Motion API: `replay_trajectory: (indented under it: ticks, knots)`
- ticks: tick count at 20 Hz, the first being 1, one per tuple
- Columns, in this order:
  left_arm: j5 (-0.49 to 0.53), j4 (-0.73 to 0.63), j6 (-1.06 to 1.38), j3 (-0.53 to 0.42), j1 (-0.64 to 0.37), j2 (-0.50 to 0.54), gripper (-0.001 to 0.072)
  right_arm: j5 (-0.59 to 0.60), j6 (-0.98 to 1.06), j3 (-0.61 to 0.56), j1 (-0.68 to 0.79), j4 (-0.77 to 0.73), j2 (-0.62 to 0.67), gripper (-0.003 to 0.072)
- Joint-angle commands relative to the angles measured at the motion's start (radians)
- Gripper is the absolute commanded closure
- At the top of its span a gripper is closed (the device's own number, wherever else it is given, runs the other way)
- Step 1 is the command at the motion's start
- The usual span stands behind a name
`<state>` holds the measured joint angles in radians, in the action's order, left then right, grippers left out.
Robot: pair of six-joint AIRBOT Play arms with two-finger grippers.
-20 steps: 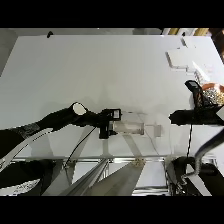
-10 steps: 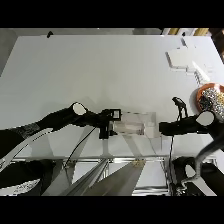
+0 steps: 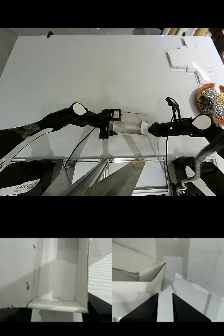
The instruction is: Fold the box and place the chain.
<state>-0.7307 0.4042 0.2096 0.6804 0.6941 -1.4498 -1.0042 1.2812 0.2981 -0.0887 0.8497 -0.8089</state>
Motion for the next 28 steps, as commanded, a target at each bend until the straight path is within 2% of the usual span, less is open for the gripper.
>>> replay_trajectory:
  ticks: [1,9,15,17,21,28]
  knots:
    - [0.000,0.000,0.000,0.001,-0.001,0.001,0.0317,-0.004,-0.015,-0.001,-0.011,-0.030,0.034,0.0335]
    - [0.000,0.000,0.000,0.000,-0.001,0.001,0.0317,-0.052,-0.014,0.047,-0.027,-0.049,0.034,0.0326]
    - [0.000,0.000,0.000,0.001,-0.001,0.001,0.0317,0.097,0.142,0.059,-0.209,-0.032,-0.024,0.0326]
    - [0.000,0.000,0.000,0.001,-0.001,0.001,0.0317,0.130,0.281,0.104,-0.281,0.049,-0.072,0.0326]
    - [0.000,0.000,0.000,0.000,-0.001,0.001,0.0317,0.124,0.673,0.234,-0.431,0.352,-0.169,0.0326]
    - [0.000,0.000,0.000,0.001,-0.001,0.001,0.0317,-0.005,0.990,0.387,-0.579,0.595,-0.351,0.0326]
